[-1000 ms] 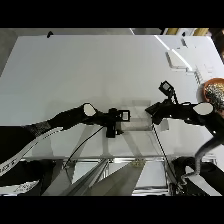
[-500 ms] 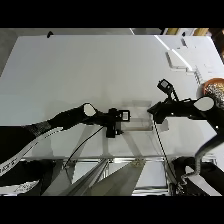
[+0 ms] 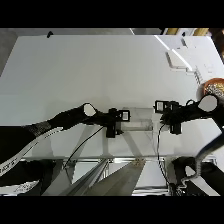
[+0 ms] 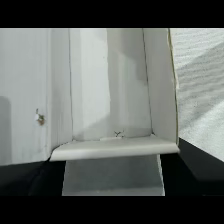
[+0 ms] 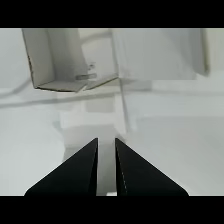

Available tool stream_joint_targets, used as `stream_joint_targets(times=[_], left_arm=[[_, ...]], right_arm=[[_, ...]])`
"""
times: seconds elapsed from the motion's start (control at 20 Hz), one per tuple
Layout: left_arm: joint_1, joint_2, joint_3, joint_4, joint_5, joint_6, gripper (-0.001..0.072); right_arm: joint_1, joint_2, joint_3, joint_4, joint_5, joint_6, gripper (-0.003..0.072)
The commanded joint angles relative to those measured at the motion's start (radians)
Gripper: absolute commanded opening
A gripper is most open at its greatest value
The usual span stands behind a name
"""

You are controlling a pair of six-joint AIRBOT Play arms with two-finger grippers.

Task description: Fold the box and place the chain.

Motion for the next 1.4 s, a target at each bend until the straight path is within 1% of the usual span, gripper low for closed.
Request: stream_joint_targets(times=[0.0, 0.1, 0.2, 0.35, 0.5, 0.65, 0.7, 0.75, 0.8, 0.85, 0.9, 1.0, 1.1, 1.25, 1.3, 1.35], left_arm=[[0.0, 0.0, 0.0, 0.0, 0.0, 0.0, 0.0132], [0.0, 0.0, 0.0, 0.0, 0.0, 0.0, 0.0132], [0.0, 0.0, 0.0, 0.0, -0.001, 0.0, 0.0132], [0.0, 0.0, 0.0, 0.0, 0.0, 0.0, 0.0132], [0.0, 0.0, 0.0, 0.0, 0.0, 0.0, 0.0132], [0.0, 0.0, 0.0, 0.0, 0.0, 0.0, 0.0132], [0.0, 0.0, 0.0, 0.0, 0.0, 0.0, 0.0132], [0.0, 0.0, 0.0, 0.0, 0.0, 0.0, 0.0132], [0.0, 0.0, 0.0, 0.0, 0.0, 0.0, 0.0132], [0.0, 0.0, 0.0, 0.0, 0.0, 0.0, 0.0132], [0.0, 0.0, 0.0, 0.0, 0.0, 0.0, 0.0132], [0.0, 0.0, 0.0, 0.0, 0.0, 0.0, 0.0132], [0.0, 0.0, 0.0, 0.0, 0.0, 0.0, 0.0132], [0.0, 0.0, 0.0, 0.0, 0.0, 0.0, 0.0132], [0.0, 0.0, 0.0, 0.0, 0.0, 0.0, 0.0132], [0.0, 0.0, 0.0, 0.0, 0.0, 0.0, 0.0132]], right_arm=[[0.001, -0.059, -0.019, 0.091, 0.01, -0.19, 0.0129], [0.001, -0.08, -0.041, 0.155, -0.018, -0.257, 0.0129], [0.001, -0.095, -0.06, 0.19, -0.021, -0.289, 0.0129], [0.001, -0.103, -0.108, 0.273, -0.085, -0.34, 0.0129], [0.001, -0.103, -0.124, 0.372, -0.13, -0.36, 0.0128], [0.001, -0.114, -0.136, 0.389, -0.134, -0.36, 0.013], [0.001, -0.123, -0.145, 0.403, -0.135, -0.36, 0.0196], [0.001, -0.126, -0.158, 0.416, -0.143, -0.36, 0.0278], [0.001, -0.125, -0.166, 0.415, -0.139, -0.358, 0.0284], [-0.002, -0.122, -0.168, 0.411, -0.127, -0.346, 0.0309], [-0.01, -0.11, -0.168, 0.405, -0.113, -0.321, 0.0325], [-0.04, -0.051, -0.168, 0.394, -0.1, -0.236, 0.0335], [-0.089, 0.04, -0.168, 0.382, -0.077, -0.15, 0.034], [-0.161, 0.188, -0.167, 0.39, -0.06, 0.074, 0.0337], [-0.176, 0.217, -0.167, 0.39, -0.061, 0.131, 0.0327], [-0.187, 0.233, -0.167, 0.391, -0.063, 0.188, 0.023]])
